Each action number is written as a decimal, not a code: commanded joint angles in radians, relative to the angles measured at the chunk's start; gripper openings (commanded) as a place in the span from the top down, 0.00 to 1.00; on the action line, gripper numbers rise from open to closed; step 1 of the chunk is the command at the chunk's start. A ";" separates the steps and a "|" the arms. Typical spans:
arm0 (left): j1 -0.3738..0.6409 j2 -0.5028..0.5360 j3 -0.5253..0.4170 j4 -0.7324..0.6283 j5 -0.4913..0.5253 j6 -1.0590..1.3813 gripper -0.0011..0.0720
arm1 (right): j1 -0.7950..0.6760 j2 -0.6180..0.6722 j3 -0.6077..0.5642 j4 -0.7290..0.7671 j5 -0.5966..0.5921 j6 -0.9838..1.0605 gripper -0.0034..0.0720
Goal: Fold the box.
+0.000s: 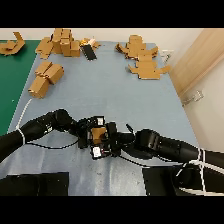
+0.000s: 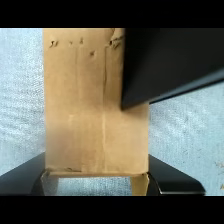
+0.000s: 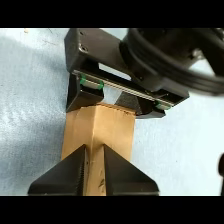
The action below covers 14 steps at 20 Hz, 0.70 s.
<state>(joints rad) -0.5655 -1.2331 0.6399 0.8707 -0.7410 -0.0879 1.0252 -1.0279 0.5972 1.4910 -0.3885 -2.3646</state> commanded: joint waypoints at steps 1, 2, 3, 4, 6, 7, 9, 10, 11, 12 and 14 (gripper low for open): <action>0.000 0.000 0.001 0.000 0.000 0.001 0.62 | -0.001 0.005 0.000 -0.020 0.003 0.000 0.75; 0.000 0.000 0.001 0.001 0.000 0.001 0.62 | -0.001 0.010 0.000 -0.035 0.003 0.000 0.75; 0.000 0.000 0.001 0.000 0.000 0.001 0.62 | -0.001 0.016 0.000 -0.046 0.003 0.000 0.75; 0.000 0.000 0.001 0.001 0.000 0.001 0.62 | -0.001 0.025 0.000 -0.056 0.003 0.000 0.75; 0.000 0.000 0.001 0.000 0.000 0.001 0.62 | -0.001 0.043 0.000 -0.056 0.005 0.000 0.75; 0.000 0.000 0.001 0.001 0.000 0.001 0.62 | -0.001 0.052 0.000 -0.056 0.006 0.000 0.75; 0.000 0.000 0.001 0.001 0.000 0.001 0.62 | -0.001 0.070 0.000 -0.056 0.005 0.000 0.75; 0.000 0.000 0.001 0.000 0.000 0.001 0.62 | -0.001 0.078 0.000 -0.056 0.005 0.000 0.75; 0.000 0.000 0.001 0.001 0.000 0.001 0.62 | -0.001 0.085 0.000 -0.056 0.005 0.000 0.75; 0.000 0.000 0.001 0.001 0.000 0.001 0.62 | -0.001 0.089 0.000 -0.059 0.006 0.000 0.75; 0.000 0.000 0.001 0.001 0.000 0.001 0.62 | -0.002 0.091 0.000 -0.097 0.006 0.000 0.81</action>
